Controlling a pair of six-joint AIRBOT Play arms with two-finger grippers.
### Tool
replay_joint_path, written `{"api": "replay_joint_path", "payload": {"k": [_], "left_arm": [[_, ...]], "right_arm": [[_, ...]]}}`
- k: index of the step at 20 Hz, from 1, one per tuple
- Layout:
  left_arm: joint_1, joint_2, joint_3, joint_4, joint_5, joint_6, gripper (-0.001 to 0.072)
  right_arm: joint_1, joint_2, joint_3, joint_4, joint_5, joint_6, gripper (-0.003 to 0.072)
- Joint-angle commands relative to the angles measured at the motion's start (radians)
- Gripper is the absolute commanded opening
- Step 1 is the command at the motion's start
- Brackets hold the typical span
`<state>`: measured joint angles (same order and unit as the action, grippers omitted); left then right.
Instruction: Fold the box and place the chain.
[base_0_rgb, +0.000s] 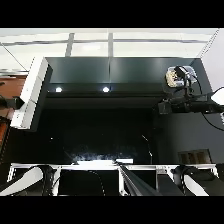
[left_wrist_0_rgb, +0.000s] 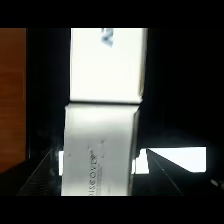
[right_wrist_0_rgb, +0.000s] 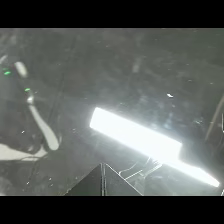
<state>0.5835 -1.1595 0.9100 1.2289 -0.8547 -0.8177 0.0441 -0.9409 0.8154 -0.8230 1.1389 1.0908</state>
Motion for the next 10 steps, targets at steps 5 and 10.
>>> {"api": "replay_joint_path", "payload": {"k": [5, 10], "left_arm": [[-0.15, 0.171, 0.098, -0.064, -0.24, -0.322, 0.0022], [-0.457, 0.497, -0.228, -0.232, -0.08, -0.305, 0.0021]], "right_arm": [[0.0, 0.1, 0.137, -0.109, 0.245, 0.079, 0.0013], [0.166, 0.36, -0.03, -0.451, -0.237, 0.198, 0.0009]]}}
